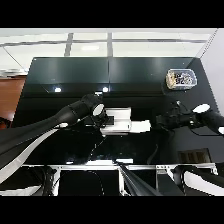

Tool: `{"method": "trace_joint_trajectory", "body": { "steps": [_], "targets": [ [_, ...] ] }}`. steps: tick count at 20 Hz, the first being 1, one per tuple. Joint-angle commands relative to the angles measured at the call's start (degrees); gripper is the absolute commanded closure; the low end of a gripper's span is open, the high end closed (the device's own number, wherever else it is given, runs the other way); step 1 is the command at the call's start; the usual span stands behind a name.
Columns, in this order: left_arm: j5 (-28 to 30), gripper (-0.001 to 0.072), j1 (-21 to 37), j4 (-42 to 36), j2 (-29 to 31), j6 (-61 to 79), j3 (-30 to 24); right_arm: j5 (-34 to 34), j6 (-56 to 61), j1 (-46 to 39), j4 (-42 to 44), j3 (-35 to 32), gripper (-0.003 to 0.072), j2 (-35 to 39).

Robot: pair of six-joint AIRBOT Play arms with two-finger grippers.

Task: Fold the box and place the chain.

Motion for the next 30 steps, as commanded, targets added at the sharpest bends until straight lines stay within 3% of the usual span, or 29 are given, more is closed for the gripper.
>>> {"method": "trace_joint_trajectory", "body": {
  "steps": [1,8,10,11,19,20,21,30],
  "targets": [
    [0.0,0.0681,0.0,0.0,0.0,0.0,0.0,-3.1,-2.4,6.2,3.8,0.0,0.0674,-1.7],
    [0.0,0.0681,0.0,0.0,0.0,0.0,0.0,-1.2,-6.9,8.7,9.4,2.0,0.066,-1.7],
    [0.1,0.0681,0.0,0.0,0.0,0.0,0.0,2.0,-6.9,8.8,9.7,3.9,0.0186,-1.7],
    [0.1,0.0681,0.0,0.0,0.0,0.0,0.0,3.7,-6.9,8.8,10.2,4.8,0.0145,-1.7],
    [0.1,0.0681,0.0,0.0,0.0,0.0,0.0,2.4,-4.0,16.7,13.5,8.9,0.0148,-1.7],
    [0.1,0.0681,0.0,0.0,0.0,0.0,0.0,2.4,-2.6,17.8,12.9,10.1,0.025,-1.7],
    [0.1,0.0681,0.0,0.0,0.0,0.0,0.0,2.3,-0.3,18.8,12.2,11.1,0.0294,-1.7],
    [0.1,0.0681,0.0,0.0,0.0,0.0,0.0,-2.1,23.8,30.6,-9.7,18.8,0.0334,-1.7]
  ]
}}
